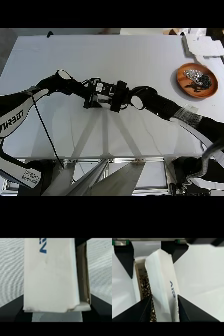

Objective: Fold the box and place the chain.

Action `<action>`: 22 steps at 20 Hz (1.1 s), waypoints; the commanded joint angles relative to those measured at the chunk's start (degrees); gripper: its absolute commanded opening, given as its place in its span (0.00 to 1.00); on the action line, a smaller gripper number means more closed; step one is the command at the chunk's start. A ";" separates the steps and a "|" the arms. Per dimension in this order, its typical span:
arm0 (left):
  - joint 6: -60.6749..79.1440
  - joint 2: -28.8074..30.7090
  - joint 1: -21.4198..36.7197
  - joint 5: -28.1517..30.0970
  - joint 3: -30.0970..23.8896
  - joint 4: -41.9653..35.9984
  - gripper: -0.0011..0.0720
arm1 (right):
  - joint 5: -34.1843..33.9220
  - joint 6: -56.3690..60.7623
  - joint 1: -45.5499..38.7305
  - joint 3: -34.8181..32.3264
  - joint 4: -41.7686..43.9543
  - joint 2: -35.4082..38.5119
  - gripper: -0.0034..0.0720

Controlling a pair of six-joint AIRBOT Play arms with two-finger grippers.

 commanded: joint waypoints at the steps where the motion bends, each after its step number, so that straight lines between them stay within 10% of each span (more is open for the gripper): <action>1: -0.07 0.00 0.00 0.02 0.02 0.00 0.39 | 1.70 0.26 0.04 -0.02 0.66 -0.13 0.46; 9: -0.07 0.00 0.00 0.02 0.02 0.00 0.39 | 4.44 0.24 0.04 -0.02 0.66 -0.09 0.59; 19: -0.07 0.00 0.00 0.02 0.02 0.00 0.39 | 6.49 0.24 -0.85 0.02 1.01 6.08 0.58; 22: -0.09 0.00 0.00 0.02 0.02 0.00 0.39 | 11.76 3.28 -5.92 0.63 13.57 7.02 0.47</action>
